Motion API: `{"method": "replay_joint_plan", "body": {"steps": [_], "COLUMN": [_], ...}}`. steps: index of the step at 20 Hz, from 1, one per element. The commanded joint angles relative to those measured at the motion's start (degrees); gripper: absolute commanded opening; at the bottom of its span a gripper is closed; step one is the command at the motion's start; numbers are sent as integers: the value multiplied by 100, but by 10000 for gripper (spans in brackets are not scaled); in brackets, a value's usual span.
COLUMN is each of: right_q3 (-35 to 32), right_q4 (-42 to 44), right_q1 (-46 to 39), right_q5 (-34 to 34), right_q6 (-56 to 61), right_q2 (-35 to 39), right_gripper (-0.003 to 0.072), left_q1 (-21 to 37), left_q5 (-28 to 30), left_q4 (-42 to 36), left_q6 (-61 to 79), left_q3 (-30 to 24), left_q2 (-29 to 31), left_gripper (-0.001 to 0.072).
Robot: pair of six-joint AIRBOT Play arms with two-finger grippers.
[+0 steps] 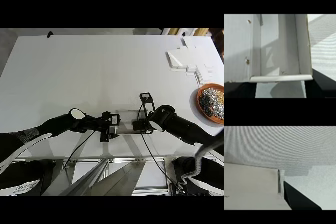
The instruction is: Fold the box and place the chain.
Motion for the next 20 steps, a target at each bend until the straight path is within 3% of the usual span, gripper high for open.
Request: {"method": "replay_joint_plan", "body": {"steps": [1,2,5,8,9,11,13,17,20], "right_q3": [2,2,2,2,2,2,2,52,651], "right_q4": [74,120,177,243,243,210,221,236,66], "right_q1": [0,0,0,0,0,0,0,-125,-879], "right_q5": [-13,-13,11,11,11,9,188,863,1563], "right_q6": [4,4,-7,-42,-46,-245,-785,-2166,-2771], "right_q2": [-24,-33,-35,11,70,275,627,1738,2516], "right_gripper": [154,153,16,18,32,208,321,347,346], "left_q1": [2,2,2,2,2,2,2,2,2], "left_q5": [0,0,0,0,0,-2,0,0,0], "left_q4": [0,0,0,0,0,0,0,0,0], "left_q6": [2,2,2,0,2,2,0,2,0], "left_q3": [-2,-2,-2,-2,-2,-2,-2,-2,-2], "left_q2": [4,4,4,4,4,4,4,4,4], "left_gripper": [274,274,274,274,274,274,274,274,274]}}
